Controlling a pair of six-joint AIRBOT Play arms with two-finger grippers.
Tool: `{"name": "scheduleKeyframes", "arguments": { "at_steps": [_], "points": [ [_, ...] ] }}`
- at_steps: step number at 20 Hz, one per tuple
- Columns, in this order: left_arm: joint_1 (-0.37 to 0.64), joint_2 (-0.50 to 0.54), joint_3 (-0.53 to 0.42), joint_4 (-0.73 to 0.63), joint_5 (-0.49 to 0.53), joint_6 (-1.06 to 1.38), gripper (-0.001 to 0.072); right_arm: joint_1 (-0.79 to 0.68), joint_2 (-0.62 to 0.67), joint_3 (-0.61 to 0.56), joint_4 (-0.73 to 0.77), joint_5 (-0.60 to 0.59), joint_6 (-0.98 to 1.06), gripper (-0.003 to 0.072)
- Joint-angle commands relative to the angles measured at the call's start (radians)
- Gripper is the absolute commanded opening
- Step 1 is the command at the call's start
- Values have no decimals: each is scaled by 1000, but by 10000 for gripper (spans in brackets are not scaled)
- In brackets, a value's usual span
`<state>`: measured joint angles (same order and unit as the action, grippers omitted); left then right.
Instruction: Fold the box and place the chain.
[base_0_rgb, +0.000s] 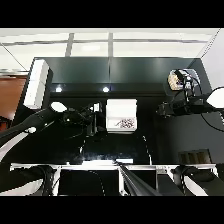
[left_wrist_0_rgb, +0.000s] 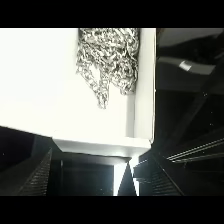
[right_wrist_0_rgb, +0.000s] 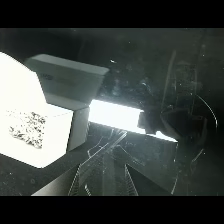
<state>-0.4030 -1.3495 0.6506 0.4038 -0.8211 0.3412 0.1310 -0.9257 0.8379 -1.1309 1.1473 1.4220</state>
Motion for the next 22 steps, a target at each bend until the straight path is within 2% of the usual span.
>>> {"name": "scheduleKeyframes", "arguments": {
  "at_steps": [1,13,22],
  "points": [
    [5,-24,22,8,-21,1,719,0,0,1,1,1,0,332],
    [-2,-50,53,13,-27,-32,718,0,0,1,4,0,10,332],
    [-40,-52,59,79,-24,-35,713,0,0,1,4,0,10,332]
  ]
}}
